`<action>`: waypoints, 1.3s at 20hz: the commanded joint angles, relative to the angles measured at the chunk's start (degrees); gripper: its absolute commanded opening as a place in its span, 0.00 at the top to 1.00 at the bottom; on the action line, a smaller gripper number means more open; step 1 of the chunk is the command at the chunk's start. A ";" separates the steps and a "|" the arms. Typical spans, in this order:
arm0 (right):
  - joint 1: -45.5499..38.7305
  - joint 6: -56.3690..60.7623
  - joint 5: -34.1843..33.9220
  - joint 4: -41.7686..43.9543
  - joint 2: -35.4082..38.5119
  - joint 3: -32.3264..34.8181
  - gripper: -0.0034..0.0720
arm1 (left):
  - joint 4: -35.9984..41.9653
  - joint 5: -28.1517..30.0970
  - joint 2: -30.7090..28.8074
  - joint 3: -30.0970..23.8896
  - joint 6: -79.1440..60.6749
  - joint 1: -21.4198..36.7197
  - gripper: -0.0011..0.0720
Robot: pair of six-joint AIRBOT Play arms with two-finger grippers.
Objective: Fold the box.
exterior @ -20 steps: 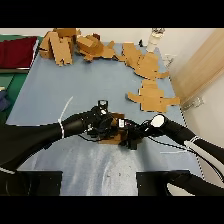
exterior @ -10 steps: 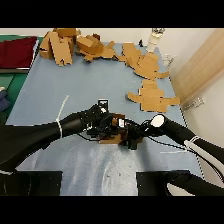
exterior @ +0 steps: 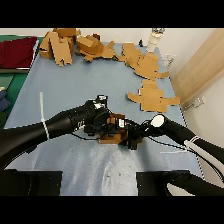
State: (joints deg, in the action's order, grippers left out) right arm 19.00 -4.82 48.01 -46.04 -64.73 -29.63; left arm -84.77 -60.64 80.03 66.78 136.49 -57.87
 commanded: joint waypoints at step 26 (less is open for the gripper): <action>0.00 0.02 -0.02 0.00 0.04 -0.07 0.28 | 39.01 8.28 -2.89 -4.24 -109.77 37.66 0.97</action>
State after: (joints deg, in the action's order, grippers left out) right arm 19.00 -4.82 48.01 -46.06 -64.73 -29.63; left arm -52.45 -58.52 76.14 63.42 45.10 -25.02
